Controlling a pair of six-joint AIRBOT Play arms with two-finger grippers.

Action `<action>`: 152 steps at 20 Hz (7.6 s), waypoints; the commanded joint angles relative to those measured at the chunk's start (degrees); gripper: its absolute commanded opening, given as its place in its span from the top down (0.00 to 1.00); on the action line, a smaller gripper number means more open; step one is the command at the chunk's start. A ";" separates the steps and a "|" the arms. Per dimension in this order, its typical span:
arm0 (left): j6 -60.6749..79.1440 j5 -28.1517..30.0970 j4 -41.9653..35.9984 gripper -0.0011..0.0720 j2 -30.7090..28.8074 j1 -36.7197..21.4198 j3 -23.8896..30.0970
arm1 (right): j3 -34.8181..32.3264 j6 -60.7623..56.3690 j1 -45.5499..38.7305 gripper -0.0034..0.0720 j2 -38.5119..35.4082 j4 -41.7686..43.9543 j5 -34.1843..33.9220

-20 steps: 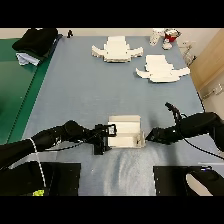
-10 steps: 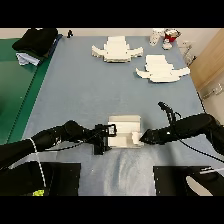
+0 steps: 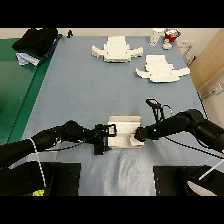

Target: Fold the box.

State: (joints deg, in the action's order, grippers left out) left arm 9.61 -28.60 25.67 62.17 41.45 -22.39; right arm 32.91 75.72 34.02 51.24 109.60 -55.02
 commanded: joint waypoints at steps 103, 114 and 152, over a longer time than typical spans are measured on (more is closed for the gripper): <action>0.02 -0.02 0.00 0.41 0.00 0.00 0.02 | -19.41 63.36 9.66 0.91 -11.91 31.56 30.25; 0.02 -0.02 0.02 0.41 0.00 -0.02 0.02 | -11.76 63.43 9.66 0.15 -12.04 13.49 22.91; 0.02 -0.02 0.00 0.41 0.00 -0.02 0.02 | -5.66 76.24 14.64 0.29 -10.58 -1.44 21.75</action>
State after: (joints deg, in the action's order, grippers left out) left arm 9.61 -28.64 25.65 62.17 41.45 -22.39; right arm 26.63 152.00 48.71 40.60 108.95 -33.50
